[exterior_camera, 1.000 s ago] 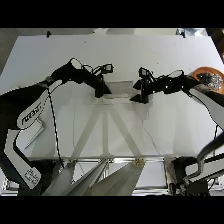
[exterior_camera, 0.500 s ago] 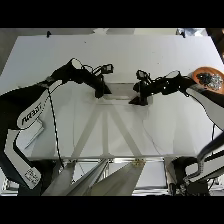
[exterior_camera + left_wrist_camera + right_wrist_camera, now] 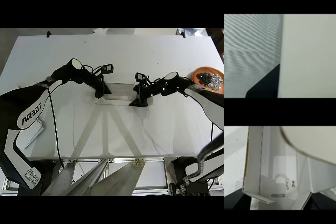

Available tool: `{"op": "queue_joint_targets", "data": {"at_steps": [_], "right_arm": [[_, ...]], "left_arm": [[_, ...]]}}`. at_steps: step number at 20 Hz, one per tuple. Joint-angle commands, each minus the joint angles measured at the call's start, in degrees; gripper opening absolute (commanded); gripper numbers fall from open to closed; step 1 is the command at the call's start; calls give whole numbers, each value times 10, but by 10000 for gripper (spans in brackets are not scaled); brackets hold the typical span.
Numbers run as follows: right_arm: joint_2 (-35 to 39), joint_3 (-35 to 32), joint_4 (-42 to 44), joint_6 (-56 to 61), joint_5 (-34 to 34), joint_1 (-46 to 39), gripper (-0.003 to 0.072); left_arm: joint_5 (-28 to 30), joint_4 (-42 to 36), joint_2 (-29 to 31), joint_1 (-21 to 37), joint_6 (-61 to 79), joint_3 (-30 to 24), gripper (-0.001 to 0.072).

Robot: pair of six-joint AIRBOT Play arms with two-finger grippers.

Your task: Fold the box and place the chain.

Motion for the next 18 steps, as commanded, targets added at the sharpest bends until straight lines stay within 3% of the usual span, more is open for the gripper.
{"op": "queue_joint_targets", "data": {"at_steps": [1, 12, 18], "right_arm": [[0, 1, -1, 0, 1, 1, 631], [0, 1, 23, 0, 2, 1, 630], [-20, 41, -9, 0, 41, 15, 630]], "left_arm": [[1, 0, 0, 0, 0, 0, 9], [1, 0, 0, 0, 0, 0, 9], [1, 0, 0, 0, 0, 0, 9]]}}
